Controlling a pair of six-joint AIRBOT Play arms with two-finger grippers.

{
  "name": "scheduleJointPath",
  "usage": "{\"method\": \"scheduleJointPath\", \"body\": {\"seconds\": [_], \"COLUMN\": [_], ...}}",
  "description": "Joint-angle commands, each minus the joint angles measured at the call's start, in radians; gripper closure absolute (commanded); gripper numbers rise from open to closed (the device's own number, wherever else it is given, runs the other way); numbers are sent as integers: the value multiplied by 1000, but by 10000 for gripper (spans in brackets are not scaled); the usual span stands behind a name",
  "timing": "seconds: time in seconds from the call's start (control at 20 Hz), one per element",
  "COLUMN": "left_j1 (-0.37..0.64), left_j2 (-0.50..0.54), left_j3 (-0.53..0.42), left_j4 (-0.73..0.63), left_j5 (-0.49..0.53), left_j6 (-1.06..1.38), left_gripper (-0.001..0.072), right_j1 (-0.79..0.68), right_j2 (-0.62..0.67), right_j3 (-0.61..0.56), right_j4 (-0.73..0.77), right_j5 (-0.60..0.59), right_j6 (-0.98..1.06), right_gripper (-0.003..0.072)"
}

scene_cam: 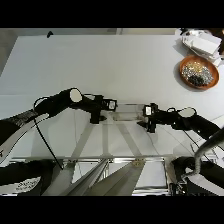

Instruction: Fold the box and place the chain.

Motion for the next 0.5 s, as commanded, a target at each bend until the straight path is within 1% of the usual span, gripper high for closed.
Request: {"method": "scheduleJointPath", "body": {"seconds": [0.0, 0.1, 0.15, 0.45], "left_j1": [-26, -37, -40, -42], "left_j2": [-5, -5, -5, -2], "left_j3": [0, 0, 0, 0], "left_j4": [-7, -23, -23, -74], "left_j5": [-22, -54, -64, -73], "left_j6": [15, 31, 29, 30], "left_gripper": [323, 437, 454, 458], "right_j1": [0, 0, 0, 0], "right_j2": [1, 1, 1, 1], "right_j3": [0, 0, 0, 0], "right_j4": [0, 0, 0, 0], "right_j5": [0, 0, 0, 0], "right_j6": [0, 0, 0, 0], "right_gripper": [290, 290, 290, 290]}}
